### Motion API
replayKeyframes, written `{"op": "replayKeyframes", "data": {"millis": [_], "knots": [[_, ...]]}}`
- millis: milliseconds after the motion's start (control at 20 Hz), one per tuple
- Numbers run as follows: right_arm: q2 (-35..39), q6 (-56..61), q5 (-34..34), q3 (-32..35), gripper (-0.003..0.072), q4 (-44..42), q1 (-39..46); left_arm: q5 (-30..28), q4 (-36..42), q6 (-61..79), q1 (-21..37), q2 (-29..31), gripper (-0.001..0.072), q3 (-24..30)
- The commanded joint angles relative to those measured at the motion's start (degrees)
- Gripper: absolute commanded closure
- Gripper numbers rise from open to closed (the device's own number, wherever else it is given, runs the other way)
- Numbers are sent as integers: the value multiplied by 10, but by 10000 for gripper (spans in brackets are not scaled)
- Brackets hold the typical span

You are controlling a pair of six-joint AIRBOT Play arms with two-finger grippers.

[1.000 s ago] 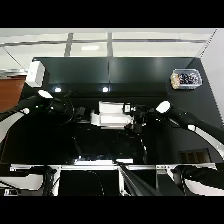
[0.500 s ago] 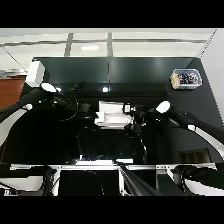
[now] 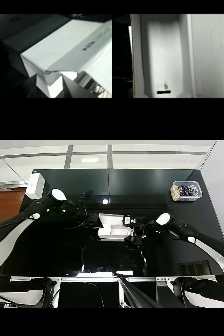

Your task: Fold the box and place the chain.

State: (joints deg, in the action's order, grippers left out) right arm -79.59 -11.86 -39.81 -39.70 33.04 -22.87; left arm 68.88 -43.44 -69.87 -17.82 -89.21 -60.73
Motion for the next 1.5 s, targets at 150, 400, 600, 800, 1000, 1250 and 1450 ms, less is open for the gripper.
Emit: {"op": "replayKeyframes", "data": {"millis": [150, 400, 600, 800, 1000, 1250, 1450], "knots": [[0, 0, 0, 0, 275, 0, 0, -52, -151, -152, -68, 0, 342, -17], [0, 0, 0, 0, 275, 0, 0, -58, -271, -288, -118, 0, 343, -26], [0, 0, 0, 0, 275, 0, 0, -38, -404, -404, -183, -8, 343, -71], [0, 0, 0, 0, 275, 0, 0, -26, -428, -452, -212, -16, 405, -85], [0, 0, 0, 0, 275, 0, 0, -29, -384, -460, -212, -27, 453, -85], [0, 0, 0, 0, 275, 0, 0, -30, -381, -486, -214, -29, 683, -85], [0, 0, 0, 0, 275, 0, 0, -26, -380, -487, -213, -29, 316, -88]]}}
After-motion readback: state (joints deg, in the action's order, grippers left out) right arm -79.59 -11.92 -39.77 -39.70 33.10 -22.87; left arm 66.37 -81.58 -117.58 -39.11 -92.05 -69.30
